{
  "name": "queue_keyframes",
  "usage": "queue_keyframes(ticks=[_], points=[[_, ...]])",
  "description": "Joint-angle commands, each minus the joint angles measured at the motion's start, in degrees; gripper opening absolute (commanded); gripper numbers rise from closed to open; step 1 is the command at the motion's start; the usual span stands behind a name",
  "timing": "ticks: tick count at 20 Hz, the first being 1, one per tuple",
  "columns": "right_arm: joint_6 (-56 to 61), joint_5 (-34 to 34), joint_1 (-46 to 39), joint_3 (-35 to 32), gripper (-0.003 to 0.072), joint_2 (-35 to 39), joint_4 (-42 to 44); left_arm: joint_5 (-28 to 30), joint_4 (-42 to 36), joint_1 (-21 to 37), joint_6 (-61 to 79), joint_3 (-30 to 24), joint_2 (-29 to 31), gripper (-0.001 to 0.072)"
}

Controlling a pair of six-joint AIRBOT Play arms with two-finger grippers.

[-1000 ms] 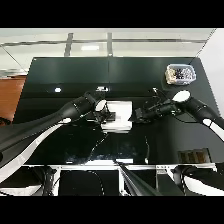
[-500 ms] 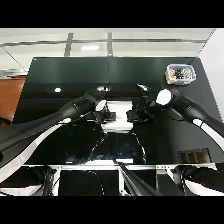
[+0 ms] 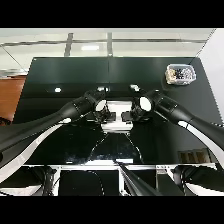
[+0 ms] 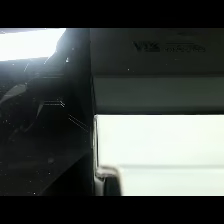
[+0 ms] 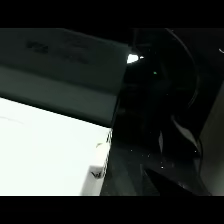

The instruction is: Fold the box and place the chain.

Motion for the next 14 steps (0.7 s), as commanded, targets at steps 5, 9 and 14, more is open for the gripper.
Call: queue_keyframes(ticks=[5, 9, 14], points=[[8.07, 2.97, 1.29, 0.5, 0.037, -1.92, -2.51, -0.02, 0.04, 0.04, 0.02, 0.0, 0.04, 0.0031], [10.27, 3.13, 1.29, 0.5, 0.0259, -2.25, -2.51, 0.0, 0.04, 0.04, 0.02, 0.0, 0.04, 0.0031], [11.45, 2.32, 1.29, 0.5, 0.0017, -2.36, -1.09, 0.0, 0.09, 0.04, 0.02, 0.0, 0.04, 0.003]])
